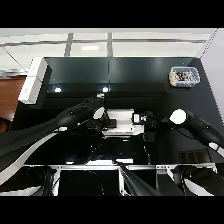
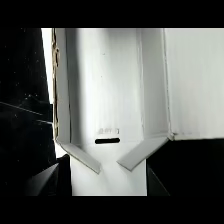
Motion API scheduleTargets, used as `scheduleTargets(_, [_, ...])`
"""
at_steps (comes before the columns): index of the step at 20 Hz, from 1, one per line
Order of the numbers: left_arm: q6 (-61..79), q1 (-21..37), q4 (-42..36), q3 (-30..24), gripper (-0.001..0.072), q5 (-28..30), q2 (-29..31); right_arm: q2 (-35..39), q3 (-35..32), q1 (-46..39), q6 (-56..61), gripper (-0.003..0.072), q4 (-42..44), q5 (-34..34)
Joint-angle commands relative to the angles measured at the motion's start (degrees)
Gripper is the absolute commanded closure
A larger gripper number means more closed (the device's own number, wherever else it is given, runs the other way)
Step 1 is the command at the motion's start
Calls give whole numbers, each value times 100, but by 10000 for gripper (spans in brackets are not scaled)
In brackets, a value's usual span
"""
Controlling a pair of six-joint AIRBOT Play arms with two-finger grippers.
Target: Fold the box and place the chain.
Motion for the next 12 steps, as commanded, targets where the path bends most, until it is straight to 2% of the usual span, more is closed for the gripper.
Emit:
scheduleTargets(1, [4, 0, 7, 4, 682, -7, 0, 146, 2, 2, -63, 86, -90, -114])
scheduleTargets(2, [2, 0, 7, 4, 682, -7, 0, 146, 2, 15, -118, 89, 9, -162])
scheduleTargets(4, [4, 0, 7, 4, 682, -2, 0, 142, 0, 17, -260, 398, 219, -142])
scheduleTargets(7, [2, 0, 7, 4, 682, 17, -2, 87, -2, 20, -323, 607, 708, -256])
scheduleTargets(8, [2, 0, 7, 4, 682, 28, -2, 7, -4, 22, -321, 626, 1029, -234])
scheduleTargets(12, [2, 0, -4, 4, 682, 35, -2, -450, -4, 256, -321, 625, 1829, -396])
